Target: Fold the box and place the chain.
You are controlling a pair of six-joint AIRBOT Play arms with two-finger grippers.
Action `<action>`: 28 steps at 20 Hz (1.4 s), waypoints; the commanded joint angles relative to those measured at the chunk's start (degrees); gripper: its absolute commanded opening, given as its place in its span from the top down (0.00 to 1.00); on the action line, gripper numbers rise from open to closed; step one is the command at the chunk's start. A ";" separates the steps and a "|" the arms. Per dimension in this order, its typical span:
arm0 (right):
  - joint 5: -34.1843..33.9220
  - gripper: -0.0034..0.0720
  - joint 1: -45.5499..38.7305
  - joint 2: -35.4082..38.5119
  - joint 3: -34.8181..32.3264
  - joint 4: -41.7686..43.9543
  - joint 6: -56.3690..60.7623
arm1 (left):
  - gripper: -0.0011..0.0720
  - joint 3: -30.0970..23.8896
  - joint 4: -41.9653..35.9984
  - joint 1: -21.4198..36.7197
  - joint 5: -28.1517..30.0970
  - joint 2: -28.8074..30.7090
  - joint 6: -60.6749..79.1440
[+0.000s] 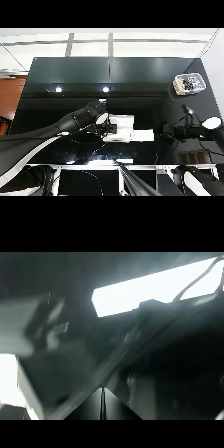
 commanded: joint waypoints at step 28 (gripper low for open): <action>-4.61 0.11 28.46 -12.46 11.17 17.97 -8.28 | 0.95 0.04 -0.20 0.04 -0.50 0.02 0.00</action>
